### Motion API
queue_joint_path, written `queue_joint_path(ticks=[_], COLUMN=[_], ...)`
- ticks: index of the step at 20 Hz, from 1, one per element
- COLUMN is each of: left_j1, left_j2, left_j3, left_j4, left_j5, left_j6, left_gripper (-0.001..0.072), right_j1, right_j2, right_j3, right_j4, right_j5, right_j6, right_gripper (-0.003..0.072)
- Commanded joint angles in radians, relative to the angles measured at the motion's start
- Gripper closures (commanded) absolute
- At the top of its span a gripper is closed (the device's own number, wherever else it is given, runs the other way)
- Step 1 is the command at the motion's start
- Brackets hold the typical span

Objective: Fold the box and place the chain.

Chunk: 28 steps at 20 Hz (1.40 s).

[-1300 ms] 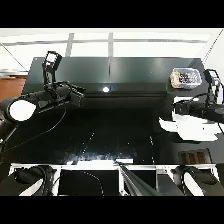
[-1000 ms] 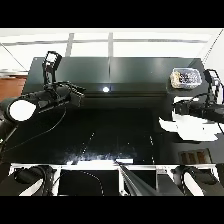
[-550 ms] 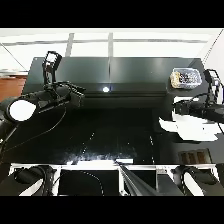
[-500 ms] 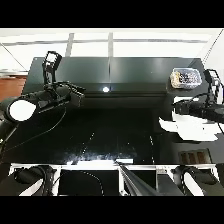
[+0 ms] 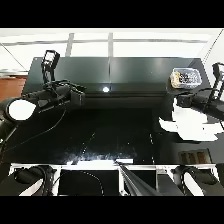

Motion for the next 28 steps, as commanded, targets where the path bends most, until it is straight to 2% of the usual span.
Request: queue_joint_path(ticks=[1, 2, 3, 4, 5, 7, 8, 9, 11, 12, 15, 17, 20, 22, 25, 28], left_j1=[0.0, 0.0, 0.0, 0.0, 0.0, 0.0, -0.001, -0.002, -0.002, -0.001, -0.002, -0.001, -0.002, -0.001, -0.001, -0.001], left_j2=[-0.002, -0.005, -0.009, -0.012, -0.016, -0.018, -0.018, -0.018, -0.018, -0.018, -0.018, -0.019, -0.019, -0.02, -0.02, -0.02], left_j3=[0.0, 0.0, 0.0, 0.0, 0.0, 0.0, 0.0, 0.0, 0.0, 0.0, 0.0, 0.0, 0.0, 0.0, 0.0, 0.0], left_j4=[-0.005, -0.005, -0.005, -0.005, -0.005, -0.005, -0.005, -0.005, -0.005, -0.005, -0.005, -0.005, -0.008, -0.009, -0.009, -0.01], left_j5=[0.053, 0.084, 0.093, 0.095, 0.1, 0.098, 0.096, 0.093, 0.091, 0.092, 0.087, 0.082, 0.069, 0.07, 0.074, 0.074], left_j6=[0.0, 0.0, 0.0, -0.001, -0.007, -0.008, -0.008, -0.008, -0.008, -0.008, -0.009, -0.009, -0.011, -0.011, -0.011, -0.011], left_gripper=[0.0683, 0.0672, 0.0463, -0.0011, 0.0006, 0.0007, 0.0007, 0.0007, 0.0007, 0.0007, 0.0007, 0.0007, 0.0007, 0.0007, 0.0007, 0.0007], right_j1=[0.0, 0.0, 0.0, -0.006, -0.031, -0.189, -0.313, -0.441, -0.702, -0.808, -0.975, -1.024, -1.032, -1.031, -1.031, -1.03], right_j2=[-0.001, -0.001, -0.002, -0.004, -0.013, -0.055, -0.089, -0.127, -0.23, -0.297, -0.524, -0.65, -0.698, -0.735, -0.813, -0.845], right_j3=[0.0, 0.0, 0.0, 0.0, 0.0, 0.002, 0.004, 0.01, 0.084, 0.148, 0.361, 0.446, 0.454, 0.466, 0.486, 0.488], right_j4=[-0.016, -0.029, -0.054, -0.144, -0.275, -0.573, -0.66, -0.674, -0.56, -0.486, -0.438, -0.399, -0.157, -0.015, -0.014, 0.016], right_j5=[-0.103, -0.139, -0.175, -0.217, -0.24, -0.257, -0.267, -0.299, -0.335, -0.282, 0.054, 0.234, 0.246, 0.385, 0.519, 0.576], right_j6=[0.001, 0.0, 0.021, 0.055, 0.136, 0.402, 0.474, 0.488, 0.498, 0.476, 0.272, 0.13, -0.171, -0.365, -0.362, -0.32], right_gripper=[0.0461, -0.0034, -0.0027, -0.0027, -0.0027, -0.0026, -0.0019, -0.0018, -0.0018, -0.0018, -0.0019, -0.0019, -0.0019, -0.0018, -0.0017, -0.0019])
